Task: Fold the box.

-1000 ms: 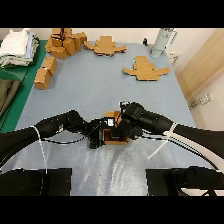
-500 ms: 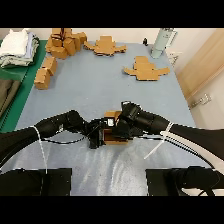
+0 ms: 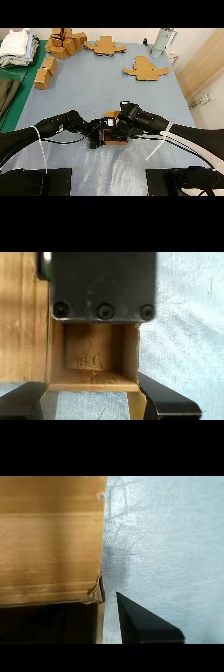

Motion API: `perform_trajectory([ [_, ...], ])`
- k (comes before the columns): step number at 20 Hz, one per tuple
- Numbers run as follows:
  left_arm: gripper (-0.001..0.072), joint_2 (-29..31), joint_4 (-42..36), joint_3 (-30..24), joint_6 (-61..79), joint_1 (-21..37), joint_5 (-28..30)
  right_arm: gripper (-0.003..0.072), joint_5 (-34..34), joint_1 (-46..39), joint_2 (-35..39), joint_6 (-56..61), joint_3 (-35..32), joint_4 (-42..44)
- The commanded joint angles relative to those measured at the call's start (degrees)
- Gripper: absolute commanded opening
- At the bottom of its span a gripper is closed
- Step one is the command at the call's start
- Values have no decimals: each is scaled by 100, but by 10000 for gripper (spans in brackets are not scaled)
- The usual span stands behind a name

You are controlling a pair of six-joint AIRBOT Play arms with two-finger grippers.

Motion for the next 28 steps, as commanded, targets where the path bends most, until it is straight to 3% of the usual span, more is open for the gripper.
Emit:
perform_trajectory([
  [1, 472, 0, 2, 0, 2, 7, 2, 443, 7, 4, 170, -98, 11, 83],
  [8, 472, 0, 2, 0, 0, 7, 2, 442, -42, -7, 885, -98, 9, 28],
  [12, 472, 0, 2, 0, 2, 7, 2, 436, -476, -9, 1073, -111, 9, -385],
  [13, 471, 0, 2, 0, 2, 4, 2, 399, -616, -9, 1084, -151, 9, -485],
  [17, 471, 0, 2, 0, 2, 7, 2, 68, -748, -199, 1128, -632, 4, -699],
  [18, 472, 0, 2, 0, 2, 7, 2, 7, -717, -402, 1123, -925, -11, -581],
  [19, 472, 0, 2, 0, 2, 7, 2, 3, -627, -675, 1113, -1274, -31, -433],
  [24, 472, 0, 2, 0, 2, 4, 2, 3, 675, -3130, 957, -3609, -39, 1108],
  [26, 472, 0, 2, 0, 2, 7, 2, 2, 970, -4175, 579, -5318, -39, 2761],
  [28, 471, 0, 2, 0, 2, 4, 2, 3, 776, -4898, -33, -7066, -37, 4990],
])
